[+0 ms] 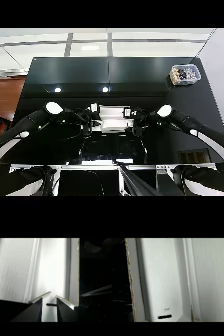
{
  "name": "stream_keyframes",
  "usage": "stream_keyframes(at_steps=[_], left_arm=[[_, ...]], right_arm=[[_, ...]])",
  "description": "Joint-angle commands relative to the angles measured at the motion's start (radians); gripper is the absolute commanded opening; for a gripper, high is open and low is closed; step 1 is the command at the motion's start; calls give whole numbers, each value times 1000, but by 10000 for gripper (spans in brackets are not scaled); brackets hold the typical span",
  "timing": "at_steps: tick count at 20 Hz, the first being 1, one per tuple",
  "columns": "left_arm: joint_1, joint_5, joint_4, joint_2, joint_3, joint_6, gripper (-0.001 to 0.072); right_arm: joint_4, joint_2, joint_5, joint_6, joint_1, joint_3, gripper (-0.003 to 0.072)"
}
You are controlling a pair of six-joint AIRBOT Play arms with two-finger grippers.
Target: Fold the box and place the chain.
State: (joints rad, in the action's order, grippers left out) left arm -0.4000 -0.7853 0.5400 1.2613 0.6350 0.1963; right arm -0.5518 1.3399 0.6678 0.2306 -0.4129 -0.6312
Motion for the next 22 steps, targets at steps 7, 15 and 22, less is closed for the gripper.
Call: stream_keyframes(at_steps=[7,15,22], left_arm=[[-1,-3,-110,59,1,21,83],[0,-5,-103,56,1,-14,354],[147,-113,288,-179,17,-595,22]], right_arm=[[0,0,0,0,-1,0,106],[0,0,0,0,-1,0,106],[0,0,0,0,-1,0,106]])
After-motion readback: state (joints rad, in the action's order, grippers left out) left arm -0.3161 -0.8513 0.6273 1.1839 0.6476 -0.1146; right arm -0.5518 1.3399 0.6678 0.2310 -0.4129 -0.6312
